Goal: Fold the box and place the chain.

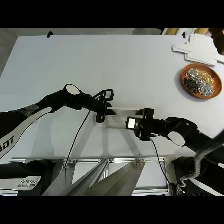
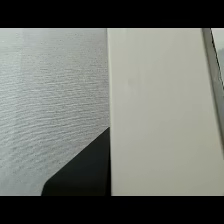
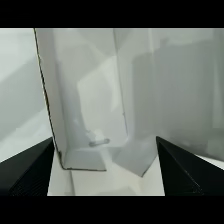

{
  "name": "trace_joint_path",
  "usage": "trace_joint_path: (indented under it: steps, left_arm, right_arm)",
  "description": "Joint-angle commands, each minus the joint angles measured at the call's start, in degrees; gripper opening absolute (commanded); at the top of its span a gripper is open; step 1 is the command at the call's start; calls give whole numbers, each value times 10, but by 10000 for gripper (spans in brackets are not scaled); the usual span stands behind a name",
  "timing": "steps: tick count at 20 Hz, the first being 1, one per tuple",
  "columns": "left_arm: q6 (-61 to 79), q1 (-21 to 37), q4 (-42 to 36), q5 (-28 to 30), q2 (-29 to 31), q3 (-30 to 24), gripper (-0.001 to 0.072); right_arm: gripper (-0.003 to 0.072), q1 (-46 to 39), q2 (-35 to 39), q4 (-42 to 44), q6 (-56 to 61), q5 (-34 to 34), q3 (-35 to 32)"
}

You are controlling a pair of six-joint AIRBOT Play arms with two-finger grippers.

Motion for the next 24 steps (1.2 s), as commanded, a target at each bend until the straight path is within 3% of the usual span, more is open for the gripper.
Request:
trace_joint_path:
  steps: [1, 6, 15, 24]
  left_arm:
    - [0, 0, 0, 0, 0, 0, 10]
    - [0, 0, 0, 0, 0, 0, 10]
    - [0, 0, 0, 0, 0, 0, 10]
    - [0, 0, 0, 0, 0, 0, 10]
  right_arm:
    - [670, -28, 1, 19, -2, 5, 5]
    - [669, -51, 1, 50, -12, -1, 5]
    - [669, -130, -1, 166, -193, 39, 4]
    - [671, -131, -89, 259, -318, 36, 4]
